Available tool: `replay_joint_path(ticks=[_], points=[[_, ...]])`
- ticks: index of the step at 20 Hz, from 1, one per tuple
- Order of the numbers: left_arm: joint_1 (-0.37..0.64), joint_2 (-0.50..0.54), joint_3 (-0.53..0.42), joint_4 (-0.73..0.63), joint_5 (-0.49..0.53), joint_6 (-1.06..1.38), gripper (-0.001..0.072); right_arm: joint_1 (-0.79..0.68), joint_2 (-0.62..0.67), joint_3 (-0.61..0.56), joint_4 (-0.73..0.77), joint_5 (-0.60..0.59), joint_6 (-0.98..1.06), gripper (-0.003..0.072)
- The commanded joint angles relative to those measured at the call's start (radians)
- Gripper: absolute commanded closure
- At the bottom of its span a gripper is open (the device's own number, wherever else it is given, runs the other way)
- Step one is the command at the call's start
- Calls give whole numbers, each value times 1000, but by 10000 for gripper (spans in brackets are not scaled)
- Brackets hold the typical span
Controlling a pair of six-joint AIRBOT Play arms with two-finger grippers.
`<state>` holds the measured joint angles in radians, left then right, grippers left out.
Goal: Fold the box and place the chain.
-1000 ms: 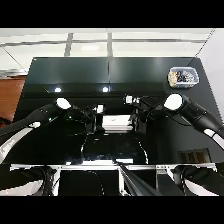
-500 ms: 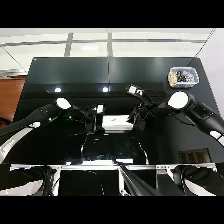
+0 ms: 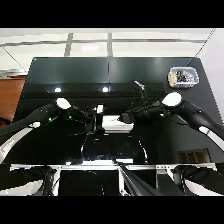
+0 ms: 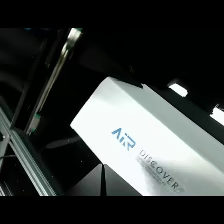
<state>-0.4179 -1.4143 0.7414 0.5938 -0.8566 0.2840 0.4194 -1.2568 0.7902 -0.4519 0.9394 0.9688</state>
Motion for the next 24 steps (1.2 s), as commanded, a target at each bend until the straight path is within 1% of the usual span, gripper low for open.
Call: replay_joint_path(ticks=[1, 3, 7, 11, 15, 17, 19, 20, 23, 24], points=[[0, -1, 0, 0, 0, 0, 415, 0, -84, -2, 19, -4, 48, 671], [0, -1, 0, 0, 0, 0, 415, 0, -108, -2, -31, -5, 71, 672], [0, -1, 0, 0, 0, 0, 415, 0, -113, -2, -135, -21, 116, 672], [0, -1, 0, 0, 0, 0, 415, 0, -110, 2, -121, -19, 114, 671], [0, -1, 0, 0, 0, 0, 415, -32, -50, 78, -142, 90, 93, 671], [0, -1, 0, 0, 0, 0, 415, -80, 20, 116, -209, 130, 97, 672], [0, -1, 0, 0, 0, 0, 415, -135, 109, 132, -344, 129, 150, 672], [0, -1, 0, 0, 0, 0, 415, -158, 155, 132, -450, 121, 201, 672], [0, -1, 0, 0, 0, 0, 415, -163, 238, 131, -885, 153, 459, 672], [0, -1, 0, 0, 4, -2, 415, -162, 240, 131, -983, 179, 542, 672]])
